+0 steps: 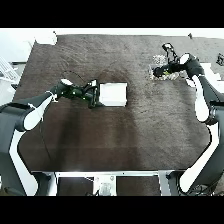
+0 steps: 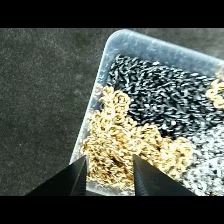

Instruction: Fold the box and place the chain.

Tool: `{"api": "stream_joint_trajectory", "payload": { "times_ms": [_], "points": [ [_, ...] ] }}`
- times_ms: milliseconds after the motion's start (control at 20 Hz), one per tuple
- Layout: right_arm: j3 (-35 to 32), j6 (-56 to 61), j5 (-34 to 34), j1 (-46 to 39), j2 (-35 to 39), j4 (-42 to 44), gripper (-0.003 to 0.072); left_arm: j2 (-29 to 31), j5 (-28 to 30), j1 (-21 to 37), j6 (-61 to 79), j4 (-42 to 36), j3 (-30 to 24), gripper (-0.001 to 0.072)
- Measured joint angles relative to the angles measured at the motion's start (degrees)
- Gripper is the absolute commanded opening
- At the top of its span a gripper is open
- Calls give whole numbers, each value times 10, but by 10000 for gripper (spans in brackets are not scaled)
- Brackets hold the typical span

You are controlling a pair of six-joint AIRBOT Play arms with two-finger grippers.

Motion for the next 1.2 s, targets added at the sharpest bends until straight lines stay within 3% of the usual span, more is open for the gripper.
{"api": "stream_joint_trajectory", "payload": {
  "times_ms": [200,250,350,650,1200],
  "points": [
    [1,0,-3,0,-9,2,274,0,0,0,0,0,0,361],
    [1,1,-3,0,-10,2,228,0,0,0,0,0,0,361],
    [1,1,-2,0,-12,4,8,0,0,0,0,0,0,361],
    [17,26,6,0,-5,-5,8,0,0,0,0,0,0,361],
    [28,42,25,0,72,-7,8,0,0,0,0,0,0,361]
  ]
}}
